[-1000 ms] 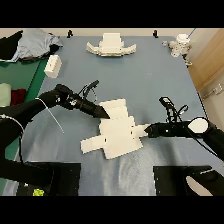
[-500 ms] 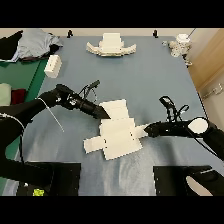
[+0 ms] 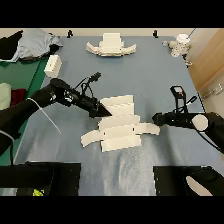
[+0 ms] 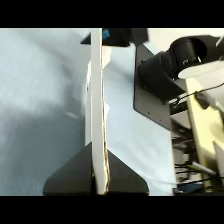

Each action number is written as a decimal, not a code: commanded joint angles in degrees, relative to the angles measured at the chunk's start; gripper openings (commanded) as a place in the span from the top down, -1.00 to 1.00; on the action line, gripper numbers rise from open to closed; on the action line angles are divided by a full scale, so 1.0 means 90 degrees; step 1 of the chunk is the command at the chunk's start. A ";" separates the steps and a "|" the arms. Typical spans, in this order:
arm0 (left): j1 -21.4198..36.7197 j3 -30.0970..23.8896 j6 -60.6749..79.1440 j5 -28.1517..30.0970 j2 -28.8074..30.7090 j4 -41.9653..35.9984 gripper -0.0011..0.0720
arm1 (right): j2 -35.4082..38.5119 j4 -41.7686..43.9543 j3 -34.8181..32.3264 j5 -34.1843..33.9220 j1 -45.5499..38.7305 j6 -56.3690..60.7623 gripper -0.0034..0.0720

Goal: Fold the box.

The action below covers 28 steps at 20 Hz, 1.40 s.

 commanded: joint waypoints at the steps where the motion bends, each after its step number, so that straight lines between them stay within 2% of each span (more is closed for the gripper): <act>1: -0.0124 0.0002 0.0850 0.0294 0.0529 0.0068 0.94 | -0.0005 -0.1246 0.0440 -0.0051 -0.0104 0.1819 -0.32; 5: -0.0619 -0.0219 0.1394 0.0979 0.0704 0.0136 0.95 | -0.0002 -0.1248 0.0653 -0.0046 -0.0335 0.2125 -0.31; 7: -0.0971 -0.0471 0.1851 0.1365 0.0707 0.0080 0.95 | -0.0005 -0.1190 0.0651 0.0022 -0.0396 0.2125 -0.17; 12: -0.1761 -0.1161 0.2975 0.2261 0.0933 -0.0634 0.95 | -0.0005 -0.1098 0.0646 0.0265 -0.0401 0.2125 -0.14; 14: -0.1819 -0.1287 0.2941 0.2285 0.0928 -0.0580 0.94 | -0.0005 -0.1027 0.0646 0.0415 -0.0401 0.2123 0.42; 15: -0.1814 -0.1326 0.2922 0.2312 0.0928 -0.0576 0.94 | -0.0005 -0.1030 0.0646 0.0452 -0.0401 0.2123 0.47; 20: -0.1804 -0.1331 0.2523 0.2373 0.0916 -0.0291 0.93 | -0.0005 -0.0976 0.0646 0.0461 -0.0398 0.2123 0.49; 24: -0.1671 -0.1314 0.2195 0.3077 0.0906 -0.0289 0.93 | -0.0005 -0.0811 0.0646 0.0464 -0.0396 0.2118 0.49; 25: -0.1576 -0.1299 0.2176 0.2997 0.0879 -0.0287 0.93 | -0.0005 -0.0792 0.0646 0.0464 -0.0396 0.2120 0.49; 28: -0.1234 -0.1229 0.2174 0.2115 0.0617 -0.0289 0.93 | -0.0005 -0.0648 0.0646 0.0464 -0.0396 0.2120 0.49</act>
